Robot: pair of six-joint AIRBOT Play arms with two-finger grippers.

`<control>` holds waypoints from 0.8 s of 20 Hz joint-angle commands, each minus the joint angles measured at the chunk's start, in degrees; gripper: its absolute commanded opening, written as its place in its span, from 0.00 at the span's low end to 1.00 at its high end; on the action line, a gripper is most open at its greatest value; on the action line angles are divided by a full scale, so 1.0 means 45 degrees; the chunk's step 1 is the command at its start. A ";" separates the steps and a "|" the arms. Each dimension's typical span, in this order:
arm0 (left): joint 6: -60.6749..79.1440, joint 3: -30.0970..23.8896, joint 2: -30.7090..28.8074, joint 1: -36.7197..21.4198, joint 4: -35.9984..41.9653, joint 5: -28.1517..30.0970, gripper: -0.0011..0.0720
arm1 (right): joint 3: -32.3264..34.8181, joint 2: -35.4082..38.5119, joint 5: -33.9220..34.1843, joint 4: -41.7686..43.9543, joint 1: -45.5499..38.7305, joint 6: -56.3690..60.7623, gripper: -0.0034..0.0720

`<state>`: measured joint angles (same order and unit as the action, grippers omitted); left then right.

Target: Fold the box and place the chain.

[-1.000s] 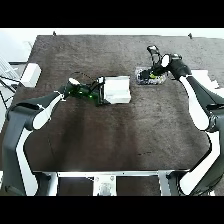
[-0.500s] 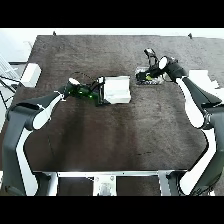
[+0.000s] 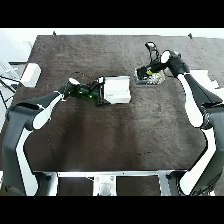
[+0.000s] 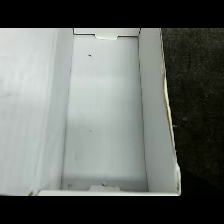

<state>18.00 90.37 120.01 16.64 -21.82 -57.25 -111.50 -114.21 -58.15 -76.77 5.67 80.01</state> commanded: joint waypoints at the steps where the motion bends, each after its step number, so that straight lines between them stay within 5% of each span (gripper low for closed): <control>1: 0.0005 0.0005 0.0005 -0.0005 -0.0005 0.0000 0.49 | -0.0685 0.0403 -0.0879 -0.0068 -0.0010 0.0117 0.05; 16: 0.0005 0.0005 0.0005 -0.0005 -0.0005 0.0000 0.49 | -0.0685 0.6640 -0.1078 -0.0418 0.0189 -0.1253 0.05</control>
<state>18.00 90.37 120.01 16.67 -21.82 -57.25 -114.52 -90.04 -64.27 -78.46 5.96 76.88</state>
